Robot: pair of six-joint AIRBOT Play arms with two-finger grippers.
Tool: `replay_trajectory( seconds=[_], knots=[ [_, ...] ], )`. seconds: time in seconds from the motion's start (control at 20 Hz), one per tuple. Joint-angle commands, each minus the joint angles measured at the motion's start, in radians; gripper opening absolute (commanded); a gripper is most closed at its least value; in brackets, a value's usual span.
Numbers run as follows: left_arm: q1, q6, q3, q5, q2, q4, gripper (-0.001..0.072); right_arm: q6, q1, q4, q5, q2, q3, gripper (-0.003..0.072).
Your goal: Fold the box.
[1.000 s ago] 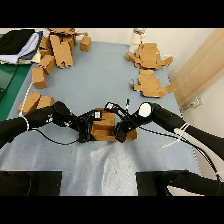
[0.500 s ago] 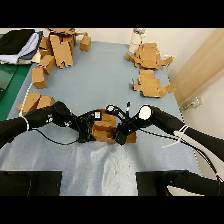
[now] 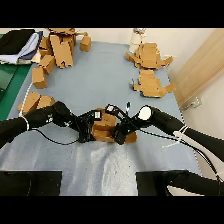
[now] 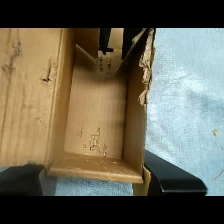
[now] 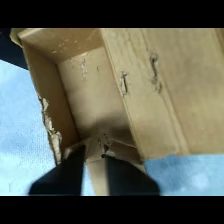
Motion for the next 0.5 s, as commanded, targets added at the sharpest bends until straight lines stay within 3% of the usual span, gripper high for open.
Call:
replay_trajectory(
  seconds=[0.0,0.45],
  knots=[
    [0.000,0.001,0.000,0.000,0.000,0.001,0.0600,-0.011,0.000,0.001,-0.022,0.000,0.000,0.0358],
    [0.000,0.001,0.000,0.000,0.000,0.001,0.0600,-0.011,0.000,0.000,-0.015,0.000,-0.001,0.0391]
  ],
)
